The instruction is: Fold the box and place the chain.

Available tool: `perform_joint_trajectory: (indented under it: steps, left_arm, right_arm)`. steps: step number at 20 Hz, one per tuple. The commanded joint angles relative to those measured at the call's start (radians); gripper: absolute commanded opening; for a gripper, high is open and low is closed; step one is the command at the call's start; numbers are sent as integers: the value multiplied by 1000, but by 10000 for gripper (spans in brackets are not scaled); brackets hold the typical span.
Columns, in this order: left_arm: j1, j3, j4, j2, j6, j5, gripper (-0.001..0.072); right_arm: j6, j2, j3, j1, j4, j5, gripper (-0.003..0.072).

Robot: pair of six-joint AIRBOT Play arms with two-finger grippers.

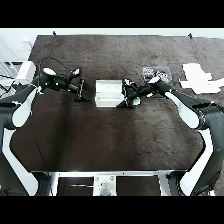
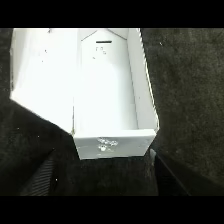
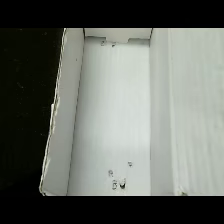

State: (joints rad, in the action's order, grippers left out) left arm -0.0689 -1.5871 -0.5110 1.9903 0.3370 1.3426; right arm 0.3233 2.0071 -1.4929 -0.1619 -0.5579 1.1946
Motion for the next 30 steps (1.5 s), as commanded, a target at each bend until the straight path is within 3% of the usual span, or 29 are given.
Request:
perform_joint_trajectory:
  steps: [1,4,10,14,24,30]
  left_arm:
    - [-27,-1,-6,3,0,-27,720]
    - [-48,0,-9,13,-25,-83,720]
    - [-49,0,-5,26,-23,-76,720]
    - [-48,0,-96,26,-52,-43,720]
    - [-49,0,-54,26,-48,-16,720]
    - [-49,0,-39,26,-48,-88,720]
  right_arm:
    - [0,0,0,-1,0,0,589]
    - [0,0,0,-1,0,0,588]
    - [0,0,0,-1,0,0,589]
    - [0,0,0,-1,0,0,589]
    - [0,0,0,-1,0,0,589]
    - [0,0,0,-1,0,0,589]
